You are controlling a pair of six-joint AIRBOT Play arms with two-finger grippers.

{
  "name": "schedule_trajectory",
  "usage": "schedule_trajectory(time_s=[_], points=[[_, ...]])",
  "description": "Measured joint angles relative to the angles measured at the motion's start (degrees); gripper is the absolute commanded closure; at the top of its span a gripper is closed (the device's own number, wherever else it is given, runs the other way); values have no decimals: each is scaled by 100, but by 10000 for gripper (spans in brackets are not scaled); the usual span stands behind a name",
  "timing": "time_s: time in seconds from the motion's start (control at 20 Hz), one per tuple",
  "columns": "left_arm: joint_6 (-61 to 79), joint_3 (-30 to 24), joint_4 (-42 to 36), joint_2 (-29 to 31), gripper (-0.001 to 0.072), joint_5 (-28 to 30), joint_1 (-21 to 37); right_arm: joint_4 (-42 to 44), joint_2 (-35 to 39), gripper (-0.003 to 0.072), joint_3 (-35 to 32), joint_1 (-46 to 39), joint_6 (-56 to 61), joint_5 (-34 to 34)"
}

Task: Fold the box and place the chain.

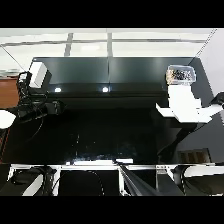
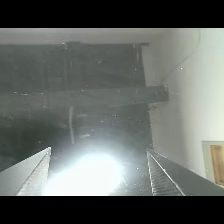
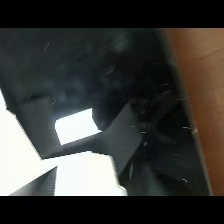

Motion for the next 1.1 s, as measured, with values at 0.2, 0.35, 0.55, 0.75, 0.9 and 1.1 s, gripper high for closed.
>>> schedule_trajectory(time_s=[0.2, 0.35, 0.55, 0.75, 0.9, 1.1], points=[[2, 0, -68, -35, 5, -22, 0, -52, -186, 668, 144, 59, -501, 391], [0, 0, -105, -118, 5, -24, 0, 79, -33, 667, 151, 61, -684, 658], [0, 0, -308, -264, 5, -26, 0, 710, 673, 667, -299, 149, -785, 723], [4, 0, -658, -450, 6, -26, -31, 1425, 1786, 668, -1447, 525, -752, 302], [142, 0, -1067, -704, 6, -20, -190, 1799, 2686, 667, -2575, 1233, -756, -280], [894, 39, -2166, -1294, 8, 4, -577, 2791, 3777, 667, -4138, 2459, -776, -1482]])
